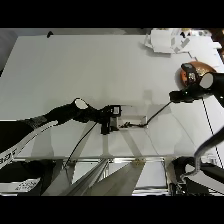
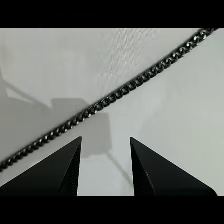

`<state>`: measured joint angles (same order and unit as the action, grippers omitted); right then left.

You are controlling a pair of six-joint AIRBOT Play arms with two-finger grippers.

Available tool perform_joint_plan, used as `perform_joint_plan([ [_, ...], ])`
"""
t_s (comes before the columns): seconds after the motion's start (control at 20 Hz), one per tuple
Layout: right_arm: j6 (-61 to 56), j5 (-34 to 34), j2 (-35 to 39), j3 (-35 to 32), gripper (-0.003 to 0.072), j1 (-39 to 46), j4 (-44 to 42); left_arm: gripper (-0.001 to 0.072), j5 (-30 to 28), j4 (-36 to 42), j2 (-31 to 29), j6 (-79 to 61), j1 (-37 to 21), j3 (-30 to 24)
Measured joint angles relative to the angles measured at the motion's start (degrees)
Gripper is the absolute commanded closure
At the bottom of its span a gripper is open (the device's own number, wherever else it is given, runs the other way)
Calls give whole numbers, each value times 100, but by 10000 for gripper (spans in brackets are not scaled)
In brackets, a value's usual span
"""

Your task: Fold the box and place the chain.

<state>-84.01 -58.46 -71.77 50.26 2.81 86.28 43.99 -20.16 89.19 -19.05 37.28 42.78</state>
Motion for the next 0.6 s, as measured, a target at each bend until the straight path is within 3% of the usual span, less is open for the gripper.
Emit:
perform_joint_plan([
  [0.45,0,352,-774,2,353,17,-79,568,0,0,0,-2,0,0],
  [0.6,2,450,-896,2,422,17,-85,568,0,0,0,-2,0,0],
])
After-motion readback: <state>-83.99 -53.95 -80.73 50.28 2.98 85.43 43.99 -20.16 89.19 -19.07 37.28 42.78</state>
